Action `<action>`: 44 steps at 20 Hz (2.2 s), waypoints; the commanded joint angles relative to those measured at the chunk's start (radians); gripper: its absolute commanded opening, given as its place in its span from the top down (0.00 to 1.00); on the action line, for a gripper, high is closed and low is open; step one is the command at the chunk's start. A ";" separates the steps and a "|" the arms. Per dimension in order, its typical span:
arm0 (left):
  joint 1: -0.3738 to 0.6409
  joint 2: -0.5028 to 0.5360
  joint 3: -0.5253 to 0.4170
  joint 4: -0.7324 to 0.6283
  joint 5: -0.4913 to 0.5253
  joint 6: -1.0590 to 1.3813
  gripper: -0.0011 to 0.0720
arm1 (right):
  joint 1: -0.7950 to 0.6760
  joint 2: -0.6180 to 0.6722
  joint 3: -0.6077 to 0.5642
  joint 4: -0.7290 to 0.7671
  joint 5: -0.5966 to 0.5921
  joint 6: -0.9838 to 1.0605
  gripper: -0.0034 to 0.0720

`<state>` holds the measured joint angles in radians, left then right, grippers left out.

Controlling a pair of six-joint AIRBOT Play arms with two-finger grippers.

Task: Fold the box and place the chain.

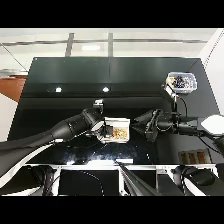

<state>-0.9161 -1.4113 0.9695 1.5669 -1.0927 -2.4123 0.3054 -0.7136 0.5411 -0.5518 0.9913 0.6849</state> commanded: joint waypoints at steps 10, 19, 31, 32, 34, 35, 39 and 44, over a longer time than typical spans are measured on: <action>0.009 0.399 0.049 -0.003 -0.254 0.823 0.11 | 0.000 0.000 0.000 -0.006 -0.005 0.000 0.37; 0.745 0.714 -0.332 -0.845 -0.093 1.567 0.11 | 0.000 0.000 0.000 -0.007 -0.007 0.000 0.37; 0.755 0.522 -0.582 -0.966 0.180 2.519 0.01 | 0.000 0.000 0.000 -0.103 -0.037 0.121 0.01; 0.744 0.491 -0.582 -0.966 0.191 2.559 0.01 | 0.000 0.000 0.000 -0.121 -0.037 0.124 0.01; 0.708 0.423 -0.578 -0.967 0.191 2.610 0.01 | 0.000 0.000 0.000 -0.140 -0.041 0.123 0.01; 0.685 0.391 -0.569 -0.966 0.176 2.611 0.01 | 0.000 0.000 0.000 -0.141 -0.046 0.123 0.01; 0.625 0.295 -0.481 -0.972 0.140 2.652 0.02 | 0.000 0.000 0.000 -0.137 -0.054 0.123 0.01; 0.606 0.180 -0.427 -0.999 0.127 2.650 0.02 | 0.000 0.000 0.000 -0.137 -0.056 0.123 0.01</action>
<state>-0.2958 -1.1748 0.5133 0.5751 -0.9512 0.2226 0.3054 -0.7136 0.5411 -0.6861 0.9375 0.8070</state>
